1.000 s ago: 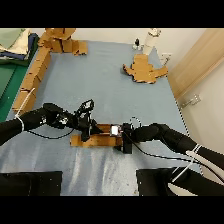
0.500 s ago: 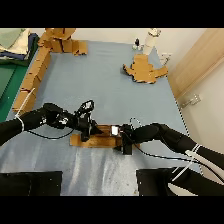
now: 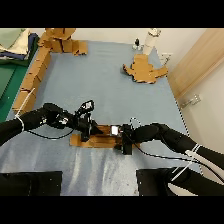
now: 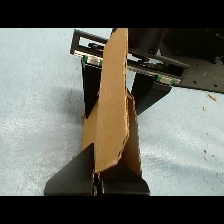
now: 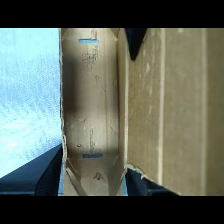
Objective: Fold the box.
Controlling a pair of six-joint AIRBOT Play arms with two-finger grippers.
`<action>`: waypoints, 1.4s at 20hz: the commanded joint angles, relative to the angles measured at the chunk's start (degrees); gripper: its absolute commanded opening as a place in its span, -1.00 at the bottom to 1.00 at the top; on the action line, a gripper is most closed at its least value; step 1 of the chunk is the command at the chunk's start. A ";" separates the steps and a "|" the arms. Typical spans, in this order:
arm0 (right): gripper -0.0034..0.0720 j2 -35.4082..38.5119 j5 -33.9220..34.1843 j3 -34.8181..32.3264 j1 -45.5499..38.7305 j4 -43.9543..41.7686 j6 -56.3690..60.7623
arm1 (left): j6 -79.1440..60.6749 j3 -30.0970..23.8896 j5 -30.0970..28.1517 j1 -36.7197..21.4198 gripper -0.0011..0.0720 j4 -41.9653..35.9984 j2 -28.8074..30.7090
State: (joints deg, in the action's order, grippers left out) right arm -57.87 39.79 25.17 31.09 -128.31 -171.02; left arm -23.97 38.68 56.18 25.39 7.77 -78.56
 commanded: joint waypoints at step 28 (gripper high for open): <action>0.41 -0.02 0.11 0.00 0.04 0.11 -0.04 | 3.48 0.07 -0.07 -0.04 -0.94 -0.68 -0.02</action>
State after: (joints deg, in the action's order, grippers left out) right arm -57.87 39.90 25.17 31.09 -128.18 -171.06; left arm -23.00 38.68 56.12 25.39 7.14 -78.56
